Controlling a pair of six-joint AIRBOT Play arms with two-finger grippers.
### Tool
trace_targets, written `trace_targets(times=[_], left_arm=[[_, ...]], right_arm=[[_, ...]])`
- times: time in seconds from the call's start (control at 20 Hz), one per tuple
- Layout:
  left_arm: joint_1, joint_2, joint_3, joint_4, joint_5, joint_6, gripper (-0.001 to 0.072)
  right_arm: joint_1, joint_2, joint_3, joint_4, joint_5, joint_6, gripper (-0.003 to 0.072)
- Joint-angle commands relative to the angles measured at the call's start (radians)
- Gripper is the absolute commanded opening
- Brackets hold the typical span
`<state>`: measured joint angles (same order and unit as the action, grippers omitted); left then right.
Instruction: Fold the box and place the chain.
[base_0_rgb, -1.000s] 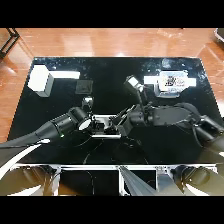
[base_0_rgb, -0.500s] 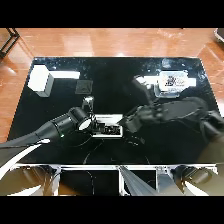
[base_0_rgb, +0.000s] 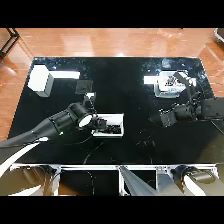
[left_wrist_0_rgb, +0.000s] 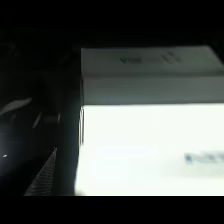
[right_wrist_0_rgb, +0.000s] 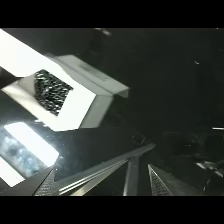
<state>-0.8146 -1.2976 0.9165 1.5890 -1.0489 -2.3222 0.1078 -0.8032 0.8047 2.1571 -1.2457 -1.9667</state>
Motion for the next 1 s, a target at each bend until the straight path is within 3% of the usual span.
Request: trace_targets(times=[0.0, 0.15, 0.3, 0.4, 0.5, 0.6, 0.75, 0.9, 0.95], left_arm=[[-0.006, 0.066, 0.035, -0.005, -0.129, 0.173, 0.0624], [-0.009, 0.235, 0.006, -0.074, -0.208, 0.349, 0.0623], [0.016, 0.489, -0.068, -0.058, -0.335, 0.353, 0.0623], [0.089, 0.646, -0.135, -0.037, -0.361, 0.316, 0.0624], [0.227, 0.756, -0.197, -0.028, -0.304, 0.314, 0.0623], [0.375, 0.781, -0.240, -0.035, -0.240, 0.353, 0.0623], [0.539, 0.737, -0.296, -0.103, -0.132, 0.555, 0.0623], [0.625, 0.681, -0.314, -0.237, -0.144, 0.679, 0.0623], [0.629, 0.672, -0.319, -0.283, -0.145, 0.703, 0.0623]], right_arm=[[-0.026, 0.006, 0.000, -0.006, 0.016, 0.008, 0.0703], [0.045, 0.000, 0.000, -0.013, 0.060, 0.007, 0.0704], [0.158, -0.042, 0.023, -0.023, 0.155, 0.007, 0.0710], [0.210, -0.131, 0.115, -0.022, 0.167, 0.017, 0.0710], [0.263, -0.231, 0.229, -0.022, 0.162, 0.083, 0.0709], [0.330, -0.315, 0.316, -0.021, 0.181, 0.110, 0.0708], [0.459, -0.437, 0.371, -0.045, 0.322, 0.108, 0.0702], [0.521, -0.566, 0.407, -0.227, 0.310, 0.187, 0.0702], [0.532, -0.597, 0.420, -0.227, 0.277, 0.197, 0.0702]])
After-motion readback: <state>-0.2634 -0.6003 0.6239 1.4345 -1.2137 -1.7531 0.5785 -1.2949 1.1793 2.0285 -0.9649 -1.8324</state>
